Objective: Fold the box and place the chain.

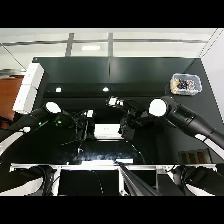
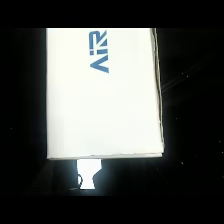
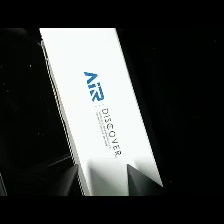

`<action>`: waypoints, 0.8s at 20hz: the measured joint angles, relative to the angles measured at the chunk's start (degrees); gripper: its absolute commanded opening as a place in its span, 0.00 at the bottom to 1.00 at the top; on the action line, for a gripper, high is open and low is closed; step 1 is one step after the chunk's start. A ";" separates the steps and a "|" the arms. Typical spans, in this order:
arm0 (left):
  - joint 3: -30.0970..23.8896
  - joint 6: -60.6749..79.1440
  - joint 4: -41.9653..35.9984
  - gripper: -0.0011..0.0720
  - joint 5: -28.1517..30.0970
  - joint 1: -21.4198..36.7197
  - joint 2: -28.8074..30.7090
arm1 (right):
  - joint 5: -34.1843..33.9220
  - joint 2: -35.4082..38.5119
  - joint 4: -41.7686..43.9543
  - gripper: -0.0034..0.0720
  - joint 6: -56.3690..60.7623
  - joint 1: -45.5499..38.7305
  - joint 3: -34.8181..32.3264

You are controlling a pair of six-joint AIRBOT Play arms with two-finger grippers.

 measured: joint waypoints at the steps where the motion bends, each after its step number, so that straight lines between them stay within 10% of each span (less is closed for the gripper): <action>1: 0.00 0.02 0.02 0.57 0.00 0.00 0.02 | 0.04 0.04 0.07 0.08 1.92 -0.07 0.07; 16: 0.00 0.00 0.02 0.57 0.00 -0.04 0.02 | -4.20 1.46 37.31 0.08 21.97 -9.62 -15.02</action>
